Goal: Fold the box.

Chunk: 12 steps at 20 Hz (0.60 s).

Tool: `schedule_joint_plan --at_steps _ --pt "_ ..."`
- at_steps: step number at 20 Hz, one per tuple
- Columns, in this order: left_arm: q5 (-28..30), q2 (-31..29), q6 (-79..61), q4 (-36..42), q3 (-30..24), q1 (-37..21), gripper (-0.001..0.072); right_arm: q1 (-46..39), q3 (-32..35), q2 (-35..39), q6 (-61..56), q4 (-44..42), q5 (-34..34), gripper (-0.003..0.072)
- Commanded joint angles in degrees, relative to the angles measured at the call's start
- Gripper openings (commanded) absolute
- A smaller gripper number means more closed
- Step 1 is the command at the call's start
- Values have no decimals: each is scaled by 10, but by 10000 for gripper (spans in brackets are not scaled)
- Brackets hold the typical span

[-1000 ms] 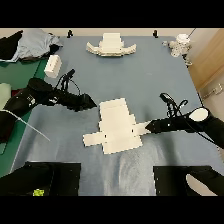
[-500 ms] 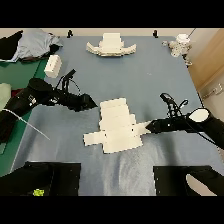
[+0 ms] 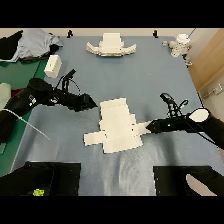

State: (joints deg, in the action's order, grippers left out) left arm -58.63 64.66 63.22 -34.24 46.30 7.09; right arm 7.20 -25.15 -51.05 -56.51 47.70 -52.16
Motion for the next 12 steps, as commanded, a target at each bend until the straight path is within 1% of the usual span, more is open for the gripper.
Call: schedule_joint_plan --at_steps 1,5,12 --pt "0 0 0 0 1 0 418 1 0 0 0 0 -2 2" --pt "0 0 0 0 1 0 418 1 0 0 0 0 -15 2" --pt "0 0 0 0 1 0 418 1 0 0 0 0 -15 2"
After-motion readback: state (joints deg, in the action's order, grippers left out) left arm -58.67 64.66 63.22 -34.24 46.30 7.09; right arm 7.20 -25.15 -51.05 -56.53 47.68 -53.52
